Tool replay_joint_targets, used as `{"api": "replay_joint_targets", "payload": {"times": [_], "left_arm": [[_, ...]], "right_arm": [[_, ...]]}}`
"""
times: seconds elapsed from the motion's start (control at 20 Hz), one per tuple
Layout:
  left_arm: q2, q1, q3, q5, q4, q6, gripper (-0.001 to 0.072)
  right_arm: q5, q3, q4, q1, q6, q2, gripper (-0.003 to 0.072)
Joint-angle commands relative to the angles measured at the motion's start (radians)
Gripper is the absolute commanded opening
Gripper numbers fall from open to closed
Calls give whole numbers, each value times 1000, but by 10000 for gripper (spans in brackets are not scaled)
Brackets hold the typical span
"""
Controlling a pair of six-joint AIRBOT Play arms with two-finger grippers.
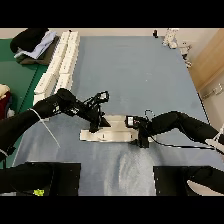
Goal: Fold the box.
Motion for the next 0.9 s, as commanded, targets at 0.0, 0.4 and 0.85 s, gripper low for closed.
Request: {"api": "replay_joint_targets", "payload": {"times": [0.0,0.4,0.85], "left_arm": [[0,0,0,0,0,0,13],[0,0,0,0,0,0,12],[0,0,0,0,0,0,13]], "right_arm": [[3,0,9,0,1,3,705],[5,-11,32,0,2,-45,621],[6,-21,58,-28,2,-9,703]]}}
